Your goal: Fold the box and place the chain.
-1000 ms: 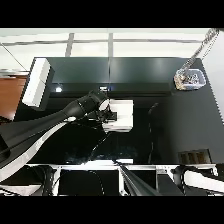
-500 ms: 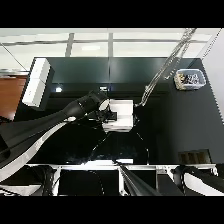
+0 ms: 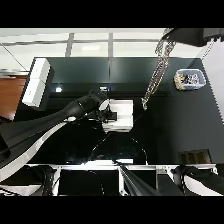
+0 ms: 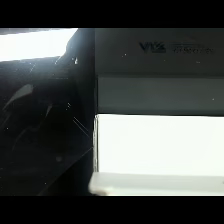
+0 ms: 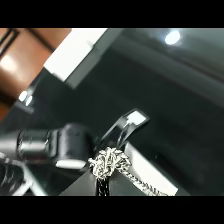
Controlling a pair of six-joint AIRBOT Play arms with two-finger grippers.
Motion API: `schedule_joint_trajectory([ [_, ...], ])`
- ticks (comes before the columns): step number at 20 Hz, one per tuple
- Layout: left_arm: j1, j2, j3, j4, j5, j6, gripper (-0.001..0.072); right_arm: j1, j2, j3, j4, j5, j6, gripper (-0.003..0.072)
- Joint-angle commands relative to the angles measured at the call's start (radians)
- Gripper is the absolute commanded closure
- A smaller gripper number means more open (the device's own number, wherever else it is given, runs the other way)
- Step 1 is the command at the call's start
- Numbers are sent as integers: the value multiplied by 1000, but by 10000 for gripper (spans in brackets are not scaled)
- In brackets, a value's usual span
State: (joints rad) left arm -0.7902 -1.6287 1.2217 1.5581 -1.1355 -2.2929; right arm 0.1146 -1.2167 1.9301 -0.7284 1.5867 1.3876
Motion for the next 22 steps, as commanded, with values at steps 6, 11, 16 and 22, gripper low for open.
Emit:
schedule_joint_trajectory([
  [6, 1, -1, 0, 0, 1, 0, 682, 33, 0, 0, 145, -8, -39, 672],
  [11, 1, -1, 0, 0, 0, 0, 682, 33, 0, 0, 261, -55, -41, 672],
  [16, 1, -1, 0, 0, 0, 0, 682, 65, -5, 0, 224, -56, -40, 672],
  [22, 1, -1, 0, 0, 0, 0, 682, 120, -13, -60, 134, -14, -34, 672],
])
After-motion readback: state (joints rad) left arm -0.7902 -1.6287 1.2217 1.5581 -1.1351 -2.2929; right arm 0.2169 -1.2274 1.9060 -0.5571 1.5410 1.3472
